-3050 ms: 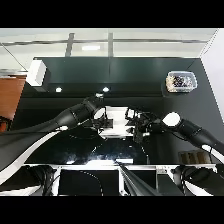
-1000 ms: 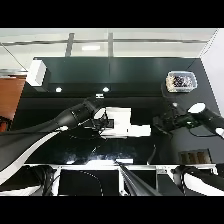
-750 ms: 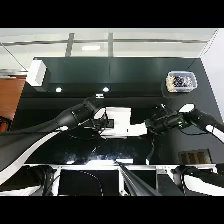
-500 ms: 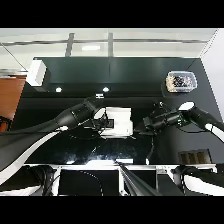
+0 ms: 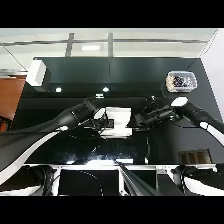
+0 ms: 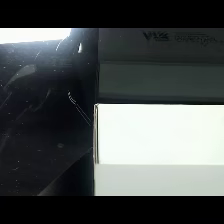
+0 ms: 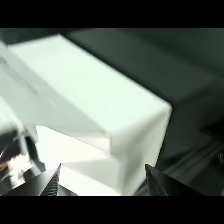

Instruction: Fold the box and place the chain.

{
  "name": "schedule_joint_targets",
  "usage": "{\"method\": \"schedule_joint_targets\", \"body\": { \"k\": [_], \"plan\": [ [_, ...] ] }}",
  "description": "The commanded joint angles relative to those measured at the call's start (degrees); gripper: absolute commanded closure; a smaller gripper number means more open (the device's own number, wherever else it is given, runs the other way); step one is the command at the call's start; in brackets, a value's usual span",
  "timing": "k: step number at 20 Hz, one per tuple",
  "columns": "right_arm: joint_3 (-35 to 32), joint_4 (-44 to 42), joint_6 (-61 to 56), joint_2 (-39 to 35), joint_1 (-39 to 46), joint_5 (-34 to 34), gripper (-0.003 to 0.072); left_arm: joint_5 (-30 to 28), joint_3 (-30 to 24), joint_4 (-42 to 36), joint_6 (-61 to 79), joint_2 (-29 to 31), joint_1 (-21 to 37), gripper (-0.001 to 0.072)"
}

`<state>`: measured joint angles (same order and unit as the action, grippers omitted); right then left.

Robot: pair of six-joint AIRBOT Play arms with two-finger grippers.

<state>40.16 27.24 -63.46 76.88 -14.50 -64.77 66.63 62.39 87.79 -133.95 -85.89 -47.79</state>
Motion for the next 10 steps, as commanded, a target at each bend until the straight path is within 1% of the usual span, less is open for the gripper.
{"method": "schedule_joint_targets", "body": {
  "k": [1, 4, 6, 7, 9, 10],
  "plan": [
    [3.56, 10.58, -14.97, -0.94, -7.23, 8.41, 0.0101, 0.13, 0.04, 0.02, 0.02, 0.02, 0.02, 0.0682],
    [7.52, 26.64, -31.23, -0.96, -13.42, 9.22, 0.0101, 0.11, 0.04, 0.02, 0.02, 0.02, 0.02, 0.0682],
    [9.18, 33.16, -39.6, -0.96, -16.98, 10.08, 0.0101, 0.13, 0.04, 0.09, 0.09, 0.02, 0.04, 0.0682],
    [9.97, 35.95, -43.82, -0.96, -18.4, 9.99, 0.0138, 0.46, 0.04, 0.24, 0.28, 0.02, 0.04, 0.0682],
    [11.67, 41.92, -50.9, -0.96, -21.33, 9.11, 0.0142, 0.98, 0.04, 0.22, 0.28, 0.02, 0.04, 0.0682],
    [12.59, 45.13, -53.77, -0.96, -22.82, 8.24, 0.0272, 1.07, 0.04, 0.24, 0.28, 0.02, 0.04, 0.0682]
  ]
}}
